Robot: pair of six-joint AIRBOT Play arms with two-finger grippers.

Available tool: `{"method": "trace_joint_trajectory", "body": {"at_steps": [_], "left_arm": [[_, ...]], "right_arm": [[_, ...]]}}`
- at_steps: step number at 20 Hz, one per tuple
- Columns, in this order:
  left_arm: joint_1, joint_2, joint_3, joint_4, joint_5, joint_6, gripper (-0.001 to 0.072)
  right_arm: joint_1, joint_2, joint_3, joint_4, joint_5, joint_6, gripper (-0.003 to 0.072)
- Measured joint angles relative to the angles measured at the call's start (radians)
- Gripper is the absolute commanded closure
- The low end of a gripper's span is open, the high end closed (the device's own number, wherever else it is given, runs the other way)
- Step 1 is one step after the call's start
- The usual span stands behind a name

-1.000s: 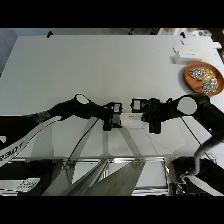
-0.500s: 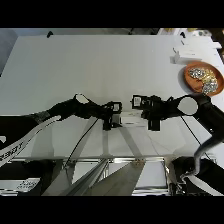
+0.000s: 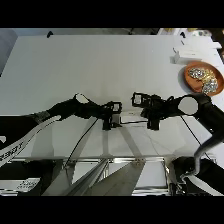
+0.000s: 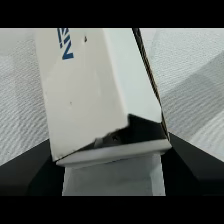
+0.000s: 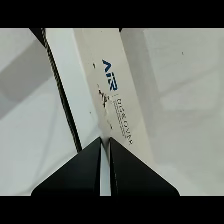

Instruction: Fold the box and place the chain.

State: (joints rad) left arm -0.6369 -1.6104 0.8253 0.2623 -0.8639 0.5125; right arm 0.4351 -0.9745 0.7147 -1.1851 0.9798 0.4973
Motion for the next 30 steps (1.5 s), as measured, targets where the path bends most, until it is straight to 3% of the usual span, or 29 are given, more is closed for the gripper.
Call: {"method": "trace_joint_trajectory", "body": {"at_steps": [19, 20, 22, 30], "left_arm": [[0.000, 0.000, 0.000, 0.003, -0.002, 0.003, 0.0525], [0.000, 0.000, 0.000, 0.002, -0.002, 0.003, 0.0525], [0.000, 0.000, 0.000, 0.002, -0.005, 0.002, 0.0525], [-0.002, 0.000, -0.001, 0.000, -0.009, -0.001, 0.0525]], "right_arm": [[0.000, -0.029, -0.049, 0.085, 0.000, 0.001, 0.0622], [0.000, -0.029, -0.050, 0.087, 0.003, 0.001, 0.0612], [0.000, -0.029, -0.050, 0.097, 0.011, 0.002, 0.0460], [0.001, 0.005, -0.051, 0.129, 0.018, -0.026, 0.0447]]}}
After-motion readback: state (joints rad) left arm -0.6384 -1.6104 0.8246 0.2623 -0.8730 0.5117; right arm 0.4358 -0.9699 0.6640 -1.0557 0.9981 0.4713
